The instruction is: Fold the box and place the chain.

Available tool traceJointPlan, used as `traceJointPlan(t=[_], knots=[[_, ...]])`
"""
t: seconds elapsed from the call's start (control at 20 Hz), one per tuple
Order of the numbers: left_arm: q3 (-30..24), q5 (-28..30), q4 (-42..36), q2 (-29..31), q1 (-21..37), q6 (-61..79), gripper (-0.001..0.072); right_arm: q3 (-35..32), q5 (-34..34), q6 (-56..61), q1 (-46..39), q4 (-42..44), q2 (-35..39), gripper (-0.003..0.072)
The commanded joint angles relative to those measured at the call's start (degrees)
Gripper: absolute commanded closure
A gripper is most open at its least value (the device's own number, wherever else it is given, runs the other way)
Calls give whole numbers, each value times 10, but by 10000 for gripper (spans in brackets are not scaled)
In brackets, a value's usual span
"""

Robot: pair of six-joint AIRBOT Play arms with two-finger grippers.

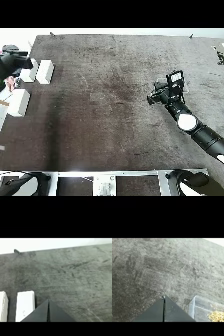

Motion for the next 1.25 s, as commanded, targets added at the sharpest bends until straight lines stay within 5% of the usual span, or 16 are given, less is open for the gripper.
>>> traceJointPlan(t=[0.0,0.5,0.7,1.2], knots=[[-118,20,-169,105,-4,183,703,0,-2,0,0,8,0,677],[-338,-26,-436,261,-4,445,704,0,-160,0,0,8,0,677],[-359,-28,-499,271,-4,500,704,0,-285,0,0,8,0,677],[-359,57,-502,271,-4,504,701,0,-645,0,0,8,0,676]])
